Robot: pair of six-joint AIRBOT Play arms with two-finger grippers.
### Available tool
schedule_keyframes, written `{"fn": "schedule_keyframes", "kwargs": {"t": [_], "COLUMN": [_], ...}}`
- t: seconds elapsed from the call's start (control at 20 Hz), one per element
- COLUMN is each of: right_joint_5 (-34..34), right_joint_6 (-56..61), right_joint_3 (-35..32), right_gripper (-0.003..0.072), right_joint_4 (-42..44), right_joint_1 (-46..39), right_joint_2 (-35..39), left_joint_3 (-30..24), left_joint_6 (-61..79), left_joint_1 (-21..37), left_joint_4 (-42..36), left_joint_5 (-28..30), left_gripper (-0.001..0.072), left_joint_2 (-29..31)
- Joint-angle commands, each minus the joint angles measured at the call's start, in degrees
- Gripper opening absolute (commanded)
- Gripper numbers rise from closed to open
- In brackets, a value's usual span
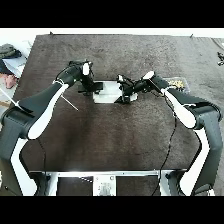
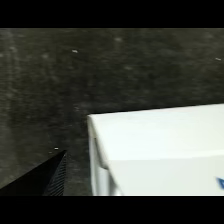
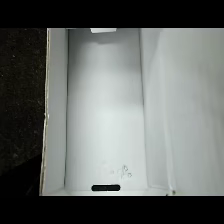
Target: Fold the box and place the chain.
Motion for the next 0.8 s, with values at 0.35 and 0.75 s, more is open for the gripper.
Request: {"fn": "schedule_keyframes", "kwargs": {"t": [0.35, 0.75], "right_joint_5": [0.0, 0.0], "right_joint_6": [0.0, 0.0], "right_joint_3": [0.0, 0.0], "right_gripper": [0.0371, 0.0371], "right_joint_4": [0.0, 0.0], "right_joint_1": [0.0, 0.0], "right_joint_2": [0.0, 0.0], "left_joint_3": [3.3, 7.4], "left_joint_6": [-1.3, -1.9], "left_joint_1": [-0.9, -1.0], "left_joint_4": [4.1, 5.5], "left_joint_5": [-3.4, -6.6], "left_gripper": [0.0373, 0.0297], "left_joint_2": [-3.0, -4.7]}}
